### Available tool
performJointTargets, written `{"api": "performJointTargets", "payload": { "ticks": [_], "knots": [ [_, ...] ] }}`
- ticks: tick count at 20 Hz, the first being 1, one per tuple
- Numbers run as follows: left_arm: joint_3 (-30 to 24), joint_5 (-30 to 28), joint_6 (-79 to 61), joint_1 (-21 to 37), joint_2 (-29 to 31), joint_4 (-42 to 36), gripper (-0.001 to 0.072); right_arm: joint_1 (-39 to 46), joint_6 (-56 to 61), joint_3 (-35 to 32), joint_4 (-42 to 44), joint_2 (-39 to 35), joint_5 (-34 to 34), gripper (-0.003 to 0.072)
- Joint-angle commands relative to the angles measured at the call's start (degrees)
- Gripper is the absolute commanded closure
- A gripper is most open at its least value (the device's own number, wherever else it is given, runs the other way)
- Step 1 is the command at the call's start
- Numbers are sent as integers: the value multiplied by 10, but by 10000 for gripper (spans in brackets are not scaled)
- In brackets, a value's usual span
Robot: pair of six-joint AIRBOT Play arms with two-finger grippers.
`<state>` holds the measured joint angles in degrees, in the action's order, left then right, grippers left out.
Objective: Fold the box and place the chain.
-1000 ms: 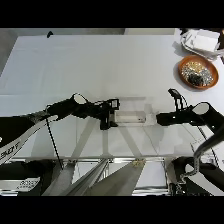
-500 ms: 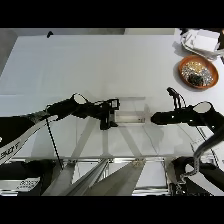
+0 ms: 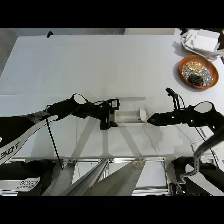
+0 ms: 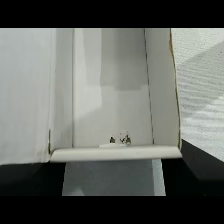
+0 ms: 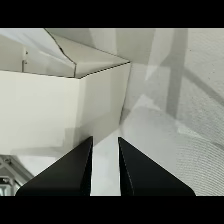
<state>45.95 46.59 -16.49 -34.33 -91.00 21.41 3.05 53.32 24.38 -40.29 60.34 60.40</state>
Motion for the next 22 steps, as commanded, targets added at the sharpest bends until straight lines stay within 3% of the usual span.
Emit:
{"api": "performJointTargets", "payload": {
  "ticks": [1,6,9,11,13,17,22],
  "knots": [
    [0,0,0,0,0,0,501,0,0,2,2,-26,0,497],
    [0,0,0,0,0,0,501,-16,2,3,4,-42,-16,483],
    [0,0,0,0,0,0,501,-50,9,3,5,-42,-57,384],
    [0,0,0,0,0,0,501,-63,9,3,5,-42,-63,380],
    [0,0,0,0,0,0,501,-67,23,3,4,-42,-62,276],
    [0,0,0,0,0,0,501,-67,26,6,0,-42,-68,275],
    [0,0,0,0,0,0,501,-172,186,84,-187,-13,-74,276]
  ]
}}
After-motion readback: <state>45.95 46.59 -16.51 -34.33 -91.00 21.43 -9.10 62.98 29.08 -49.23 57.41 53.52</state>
